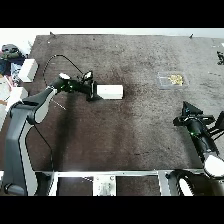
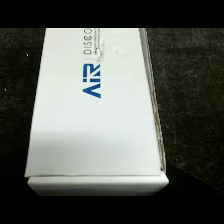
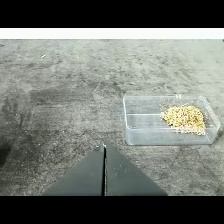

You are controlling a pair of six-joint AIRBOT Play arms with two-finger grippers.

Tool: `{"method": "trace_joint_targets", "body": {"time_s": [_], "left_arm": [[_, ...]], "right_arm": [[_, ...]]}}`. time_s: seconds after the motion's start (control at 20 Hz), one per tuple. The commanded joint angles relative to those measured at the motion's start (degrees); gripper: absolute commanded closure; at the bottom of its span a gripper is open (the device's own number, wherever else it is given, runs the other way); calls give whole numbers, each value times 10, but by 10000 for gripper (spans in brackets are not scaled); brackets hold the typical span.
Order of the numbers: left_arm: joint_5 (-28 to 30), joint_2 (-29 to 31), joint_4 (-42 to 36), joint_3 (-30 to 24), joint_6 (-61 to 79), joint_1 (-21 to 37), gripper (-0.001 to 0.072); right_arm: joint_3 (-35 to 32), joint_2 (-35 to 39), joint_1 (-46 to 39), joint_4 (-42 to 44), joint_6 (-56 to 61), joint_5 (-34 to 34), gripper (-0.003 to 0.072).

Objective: Fold the box and place the chain.

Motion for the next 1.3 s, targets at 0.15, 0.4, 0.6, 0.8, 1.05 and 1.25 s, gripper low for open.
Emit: {"method": "trace_joint_targets", "body": {"time_s": [0.15, 0.4, 0.6, 0.8, 1.05, 1.25], "left_arm": [[-5, 0, 0, 0, 0, 0, 304], [-14, 2, -11, 5, -52, 0, 697], [52, 53, -42, 6, -109, 0, 700], [214, 160, -43, 6, -186, 9, 701], [415, 244, 8, 5, -384, 68, 701], [469, 250, 196, -3, -639, 131, 704]], "right_arm": [[-2, 3, 0, 0, 0, -5, 675], [-2, 3, 0, 0, 0, -5, 675], [-2, 3, 0, 0, 0, -5, 675], [-2, 3, 0, 0, 0, -5, 675], [-2, 3, 0, 0, 0, -5, 675], [-2, 3, 0, 0, 0, -5, 675]]}}
